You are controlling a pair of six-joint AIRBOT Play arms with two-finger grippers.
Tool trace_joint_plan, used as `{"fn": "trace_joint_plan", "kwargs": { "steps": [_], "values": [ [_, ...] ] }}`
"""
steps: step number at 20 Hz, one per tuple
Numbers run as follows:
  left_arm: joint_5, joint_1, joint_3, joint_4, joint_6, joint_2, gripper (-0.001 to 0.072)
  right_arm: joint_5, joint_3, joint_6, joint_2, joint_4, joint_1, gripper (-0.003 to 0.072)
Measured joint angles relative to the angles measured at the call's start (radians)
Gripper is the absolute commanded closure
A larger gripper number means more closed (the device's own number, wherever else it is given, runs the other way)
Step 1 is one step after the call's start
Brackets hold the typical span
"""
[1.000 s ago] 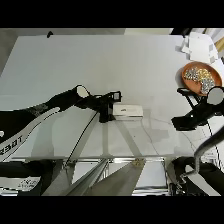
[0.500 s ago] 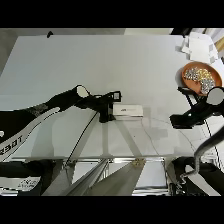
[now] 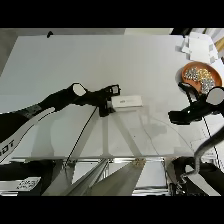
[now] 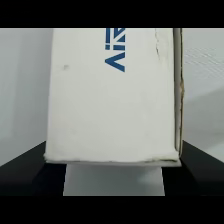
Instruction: Fold the box and place the chain.
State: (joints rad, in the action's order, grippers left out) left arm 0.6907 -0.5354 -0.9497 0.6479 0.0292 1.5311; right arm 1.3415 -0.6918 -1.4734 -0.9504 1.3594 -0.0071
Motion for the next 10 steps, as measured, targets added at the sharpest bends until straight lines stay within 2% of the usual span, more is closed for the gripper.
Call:
{"fn": "trace_joint_plan", "kwargs": {
  "steps": [3,6,10],
  "values": [
    [0.006,0.048,0.0,0.017,0.044,-0.065,0.0708,-0.03,0.0,0.023,0.0,0.003,0.0,0.0678],
    [0.023,0.128,0.0,0.092,0.135,-0.151,0.0709,-0.055,0.0,0.043,0.0,0.007,0.0,0.0678],
    [0.078,0.293,0.004,0.231,0.296,-0.312,0.0709,-0.075,0.0,0.062,0.0,0.008,0.0,0.0678]
  ]
}}
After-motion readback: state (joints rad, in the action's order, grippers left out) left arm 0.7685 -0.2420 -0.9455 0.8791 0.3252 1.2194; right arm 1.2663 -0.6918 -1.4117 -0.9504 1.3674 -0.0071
